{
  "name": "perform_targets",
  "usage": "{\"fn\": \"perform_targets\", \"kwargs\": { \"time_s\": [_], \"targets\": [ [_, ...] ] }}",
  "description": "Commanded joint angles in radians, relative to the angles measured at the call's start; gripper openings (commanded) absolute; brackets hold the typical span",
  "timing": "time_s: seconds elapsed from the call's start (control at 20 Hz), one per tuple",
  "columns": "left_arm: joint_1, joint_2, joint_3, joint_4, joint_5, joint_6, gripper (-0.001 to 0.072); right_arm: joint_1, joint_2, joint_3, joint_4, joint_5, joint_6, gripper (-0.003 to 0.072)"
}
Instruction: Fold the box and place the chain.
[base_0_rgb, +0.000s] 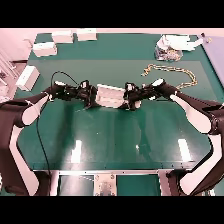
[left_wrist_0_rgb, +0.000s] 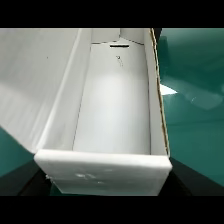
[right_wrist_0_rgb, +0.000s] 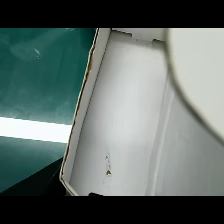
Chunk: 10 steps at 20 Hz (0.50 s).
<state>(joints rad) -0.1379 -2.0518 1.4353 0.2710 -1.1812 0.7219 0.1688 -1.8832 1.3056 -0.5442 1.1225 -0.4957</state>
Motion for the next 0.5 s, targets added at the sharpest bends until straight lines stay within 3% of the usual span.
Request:
{"fn": "perform_targets", "kwargs": {
  "time_s": [0.0,0.45],
  "targets": [
    [0.0,-0.001,0.002,0.0,-0.008,0.005,0.0705,0.001,0.0,0.0,0.002,-0.003,0.001,0.0478],
    [0.0,0.0,0.011,-0.017,-0.036,0.002,0.0707,0.001,0.0,0.0,0.002,-0.003,0.002,0.0479]
  ]
}}
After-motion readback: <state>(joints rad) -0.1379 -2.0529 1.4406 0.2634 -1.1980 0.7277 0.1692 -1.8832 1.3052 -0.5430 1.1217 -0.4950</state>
